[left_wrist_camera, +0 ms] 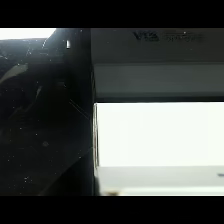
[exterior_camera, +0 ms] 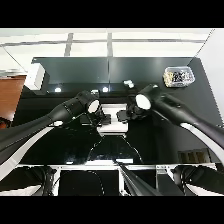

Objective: Fold the box and place the chain.

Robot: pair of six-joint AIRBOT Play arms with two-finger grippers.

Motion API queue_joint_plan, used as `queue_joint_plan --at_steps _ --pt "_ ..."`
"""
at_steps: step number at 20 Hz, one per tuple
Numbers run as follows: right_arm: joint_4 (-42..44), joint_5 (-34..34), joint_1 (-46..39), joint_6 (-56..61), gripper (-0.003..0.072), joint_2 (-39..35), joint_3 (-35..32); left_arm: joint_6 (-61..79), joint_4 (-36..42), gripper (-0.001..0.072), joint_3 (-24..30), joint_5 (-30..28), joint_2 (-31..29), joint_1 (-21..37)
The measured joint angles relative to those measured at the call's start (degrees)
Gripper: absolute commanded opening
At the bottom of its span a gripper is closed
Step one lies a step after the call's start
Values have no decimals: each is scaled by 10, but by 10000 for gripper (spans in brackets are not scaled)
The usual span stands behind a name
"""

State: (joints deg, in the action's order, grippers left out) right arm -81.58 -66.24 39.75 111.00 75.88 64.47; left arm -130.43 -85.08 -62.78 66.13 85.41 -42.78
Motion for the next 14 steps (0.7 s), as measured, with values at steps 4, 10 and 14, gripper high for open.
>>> queue_joint_plan --at_steps 4,10,14 --pt "-122 6 -31 -37 562 -123 -2 0 -2 24 0 -1 0 0" --pt "-227 210 -249 -17 565 -162 -37 0 -4 24 0 -5 0 0" --pt "-158 269 -390 -25 719 -77 -42 1 -4 24 0 -5 0 0"
